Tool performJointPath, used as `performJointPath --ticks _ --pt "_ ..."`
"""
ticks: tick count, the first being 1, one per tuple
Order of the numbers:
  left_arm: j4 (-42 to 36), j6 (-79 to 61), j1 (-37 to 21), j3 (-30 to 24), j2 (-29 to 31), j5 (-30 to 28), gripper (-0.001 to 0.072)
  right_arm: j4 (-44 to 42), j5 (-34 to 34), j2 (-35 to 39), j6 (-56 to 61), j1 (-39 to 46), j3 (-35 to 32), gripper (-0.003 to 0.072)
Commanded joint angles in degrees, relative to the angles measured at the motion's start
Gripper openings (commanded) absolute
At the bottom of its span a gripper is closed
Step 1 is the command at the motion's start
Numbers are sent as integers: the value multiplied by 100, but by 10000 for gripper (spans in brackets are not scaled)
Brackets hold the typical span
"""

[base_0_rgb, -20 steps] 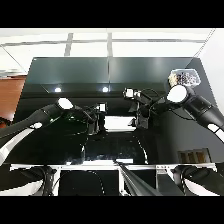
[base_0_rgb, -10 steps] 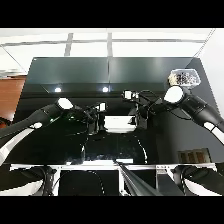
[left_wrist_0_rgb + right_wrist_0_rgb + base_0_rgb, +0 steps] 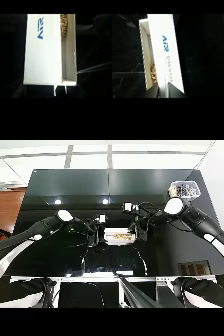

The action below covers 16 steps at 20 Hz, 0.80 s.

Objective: Fold the box and place the chain.

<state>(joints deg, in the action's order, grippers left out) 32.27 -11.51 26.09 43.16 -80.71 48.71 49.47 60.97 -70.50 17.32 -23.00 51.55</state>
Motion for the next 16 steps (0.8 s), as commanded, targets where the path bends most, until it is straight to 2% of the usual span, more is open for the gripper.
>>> performJointPath --ticks 1,16 --pt "2 0 2 4 0 0 377 17 44 -4 2 -4 -2 225" --pt "2 0 2 4 0 -2 376 46 44 -9 2 -35 -98 220"
